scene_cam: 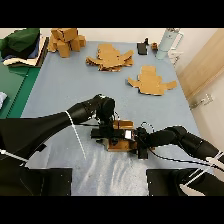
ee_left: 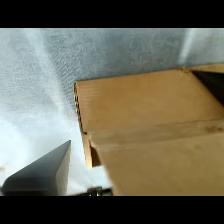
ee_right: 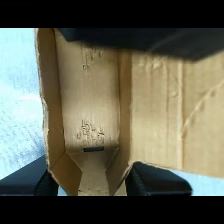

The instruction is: Fold the box.

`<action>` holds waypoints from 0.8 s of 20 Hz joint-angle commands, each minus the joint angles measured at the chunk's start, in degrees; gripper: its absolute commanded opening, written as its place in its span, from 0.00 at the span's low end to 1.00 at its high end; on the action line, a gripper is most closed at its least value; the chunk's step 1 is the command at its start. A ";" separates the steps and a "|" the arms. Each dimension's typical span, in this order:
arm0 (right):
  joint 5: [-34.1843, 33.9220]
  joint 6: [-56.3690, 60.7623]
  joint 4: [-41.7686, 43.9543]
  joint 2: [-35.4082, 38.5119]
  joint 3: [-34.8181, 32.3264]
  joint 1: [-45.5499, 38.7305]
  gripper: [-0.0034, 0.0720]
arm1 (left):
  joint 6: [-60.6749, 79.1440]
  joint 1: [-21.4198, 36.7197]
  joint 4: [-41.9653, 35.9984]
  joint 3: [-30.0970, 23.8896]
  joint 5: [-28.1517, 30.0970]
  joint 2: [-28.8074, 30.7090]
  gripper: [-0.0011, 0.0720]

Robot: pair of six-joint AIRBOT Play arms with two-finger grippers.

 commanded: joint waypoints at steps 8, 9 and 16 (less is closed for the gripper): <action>0.00 0.00 0.00 0.04 -0.04 0.02 0.76 | 14.51 10.71 -4.72 2.12 -9.25 0.02 0.60; 0.00 0.02 0.00 0.04 -0.04 0.02 0.76 | 17.20 11.56 -6.03 2.93 -9.25 0.02 0.60; 0.00 0.00 0.02 0.04 -0.04 0.02 0.76 | 42.27 19.71 -8.44 4.46 -10.95 -0.04 0.21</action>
